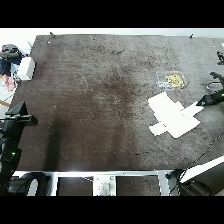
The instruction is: Fold the box and place the chain.
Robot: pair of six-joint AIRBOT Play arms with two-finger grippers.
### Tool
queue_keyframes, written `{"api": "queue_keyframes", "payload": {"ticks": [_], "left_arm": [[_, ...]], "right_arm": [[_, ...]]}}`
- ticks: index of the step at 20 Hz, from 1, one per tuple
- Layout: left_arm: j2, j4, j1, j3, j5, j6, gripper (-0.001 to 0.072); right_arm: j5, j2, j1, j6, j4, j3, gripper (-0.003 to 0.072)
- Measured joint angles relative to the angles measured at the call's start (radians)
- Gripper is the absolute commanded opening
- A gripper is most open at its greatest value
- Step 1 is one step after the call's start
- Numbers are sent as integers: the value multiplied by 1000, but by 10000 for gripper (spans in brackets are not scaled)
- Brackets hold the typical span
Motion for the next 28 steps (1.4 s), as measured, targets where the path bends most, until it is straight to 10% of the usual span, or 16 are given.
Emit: {"api": "queue_keyframes", "payload": {"ticks": [9, 11, 19, 28], "left_arm": [[0, 0, 0, 0, 0, 0, 12], [0, 0, 0, 0, 0, 0, 13], [0, 0, 0, 0, 0, 0, 12], [0, 0, 0, 0, 0, 0, 12]], "right_arm": [[121, -25, 19, -51, 28, -70, 325], [135, -26, 26, -62, 31, -74, 23], [168, 40, 18, 7, 191, -166, 8], [80, 322, 200, 20, 557, -694, 7]]}}
